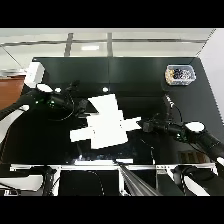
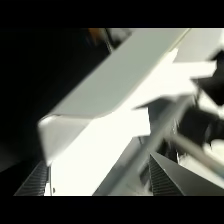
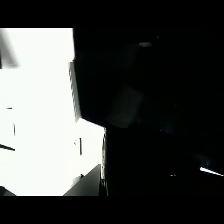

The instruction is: Fold the box and place the chain.

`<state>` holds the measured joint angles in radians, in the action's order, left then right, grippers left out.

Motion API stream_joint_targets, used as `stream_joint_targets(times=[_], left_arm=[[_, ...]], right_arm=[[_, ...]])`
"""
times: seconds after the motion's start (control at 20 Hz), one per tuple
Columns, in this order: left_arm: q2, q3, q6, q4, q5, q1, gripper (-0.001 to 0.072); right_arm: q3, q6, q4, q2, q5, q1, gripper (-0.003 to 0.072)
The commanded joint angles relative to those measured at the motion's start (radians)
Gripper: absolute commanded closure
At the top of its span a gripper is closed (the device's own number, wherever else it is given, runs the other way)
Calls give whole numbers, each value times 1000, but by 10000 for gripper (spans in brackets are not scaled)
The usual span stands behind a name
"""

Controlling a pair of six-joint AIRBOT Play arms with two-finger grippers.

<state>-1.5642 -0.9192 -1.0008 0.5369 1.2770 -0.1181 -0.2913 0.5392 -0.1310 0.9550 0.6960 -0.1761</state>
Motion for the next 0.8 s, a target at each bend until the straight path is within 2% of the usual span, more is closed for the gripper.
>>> stream_joint_targets(times=[0.0, 0.1, 0.25, 0.35, 0.4, 0.45, 0.6, 0.65, 0.7, 0.75], left_arm=[[-77, -31, 83, -5, 144, -16, 12], [-90, -31, 148, -21, 185, -21, 15], [-102, -32, 241, -16, 213, -21, 103], [-117, -47, 241, 41, 233, -21, 130], [-124, -59, 233, 79, 237, -21, 312], [-130, -71, 223, 106, 239, -20, 458], [-136, -94, 216, 110, 219, -19, 525], [-136, -104, 222, 110, 206, -19, 690], [-135, -115, 221, 110, 202, -19, 686], [-135, -130, 218, 110, 203, -19, 687]], right_arm=[[2, -3, 0, -1, -9, -8, 674], [2, -3, 0, -1, -9, -8, 674], [2, -3, -1, -1, -8, -8, 674], [2, -3, -1, -1, -8, -8, 674], [2, -3, -2, -1, -8, -8, 674], [2, -3, -2, -1, -8, -8, 674], [2, -2, -21, -1, -7, -8, 674], [2, -3, -24, -1, -8, -8, 669], [1, -3, -24, -1, -15, -6, 459], [-5, -2, -33, -1, -15, 5, 91]])
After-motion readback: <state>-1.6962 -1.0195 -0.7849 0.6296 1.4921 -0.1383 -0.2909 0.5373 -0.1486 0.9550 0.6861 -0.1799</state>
